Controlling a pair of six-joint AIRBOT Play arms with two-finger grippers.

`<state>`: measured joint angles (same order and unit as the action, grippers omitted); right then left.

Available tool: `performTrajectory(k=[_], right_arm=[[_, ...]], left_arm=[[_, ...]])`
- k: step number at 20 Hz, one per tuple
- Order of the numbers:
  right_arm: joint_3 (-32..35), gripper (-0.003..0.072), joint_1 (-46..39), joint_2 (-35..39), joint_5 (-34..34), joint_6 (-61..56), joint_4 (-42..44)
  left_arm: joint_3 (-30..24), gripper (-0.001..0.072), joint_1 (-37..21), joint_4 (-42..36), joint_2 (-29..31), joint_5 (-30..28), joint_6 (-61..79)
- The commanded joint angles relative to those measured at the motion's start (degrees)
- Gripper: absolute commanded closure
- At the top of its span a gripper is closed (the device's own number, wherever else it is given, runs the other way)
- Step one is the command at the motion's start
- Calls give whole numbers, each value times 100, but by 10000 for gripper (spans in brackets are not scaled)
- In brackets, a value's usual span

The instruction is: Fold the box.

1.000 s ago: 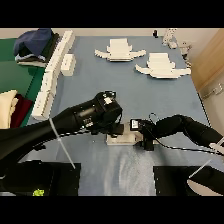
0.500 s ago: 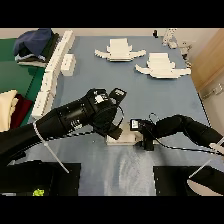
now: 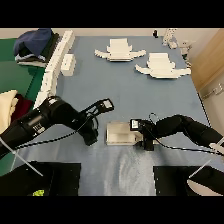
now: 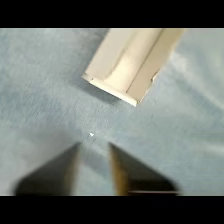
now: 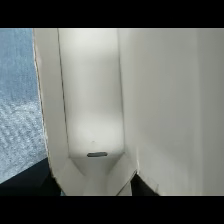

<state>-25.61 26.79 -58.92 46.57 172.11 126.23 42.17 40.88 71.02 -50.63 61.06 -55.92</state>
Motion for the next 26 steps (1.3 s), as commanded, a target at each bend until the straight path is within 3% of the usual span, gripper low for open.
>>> performTrajectory(k=[1, 5, 8, 13, 20, 26], right_arm=[[-2, 159, 4, 0, -2, 0, 2], [-2, 158, 4, 0, -2, 0, 2], [-2, 158, 4, 0, -2, 0, 0], [-2, 158, 4, 0, -2, 0, 2], [-2, 158, 4, 0, -2, 0, 2], [-2, 158, 4, 0, -2, 0, 2]], left_arm=[[-1014, 17, -918, -1611, 321, -898, 2953], [-1672, 16, -1121, -3143, 7, -1764, 5342], [-1888, 17, -1119, -3985, -310, -2009, 6679], [-1897, 17, -855, -4188, -813, -2459, 7051], [-1897, 17, -479, -5038, -1102, -2820, 7484], [-1895, 17, -479, -4996, -1292, -2813, 7475]])
